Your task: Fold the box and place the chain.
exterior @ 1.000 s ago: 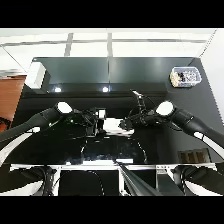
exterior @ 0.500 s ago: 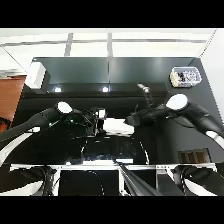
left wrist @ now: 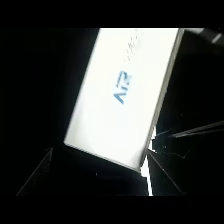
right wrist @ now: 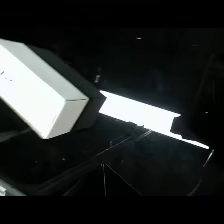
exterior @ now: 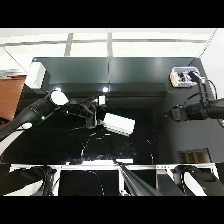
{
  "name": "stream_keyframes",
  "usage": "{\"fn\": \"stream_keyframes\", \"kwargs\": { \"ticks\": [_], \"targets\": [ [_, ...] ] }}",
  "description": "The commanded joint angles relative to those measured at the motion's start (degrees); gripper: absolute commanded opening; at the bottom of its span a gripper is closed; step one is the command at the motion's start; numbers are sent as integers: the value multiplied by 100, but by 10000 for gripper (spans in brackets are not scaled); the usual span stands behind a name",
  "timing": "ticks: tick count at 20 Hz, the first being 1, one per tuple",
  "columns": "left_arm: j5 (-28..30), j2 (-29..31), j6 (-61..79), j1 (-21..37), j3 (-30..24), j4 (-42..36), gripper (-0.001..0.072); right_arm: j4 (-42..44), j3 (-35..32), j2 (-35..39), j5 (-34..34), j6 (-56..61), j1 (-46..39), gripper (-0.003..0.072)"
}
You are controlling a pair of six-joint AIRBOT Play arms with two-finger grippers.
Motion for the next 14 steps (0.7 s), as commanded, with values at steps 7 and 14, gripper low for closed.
{"fn": "stream_keyframes", "kwargs": {
  "ticks": [7,14],
  "targets": [
    [-326,-848,-929,-846,1333,20,713,-208,7,138,-238,85,-367,18],
    [-1108,-1821,-844,-820,1965,42,713,-214,7,136,-254,85,-367,17]
  ]
}}
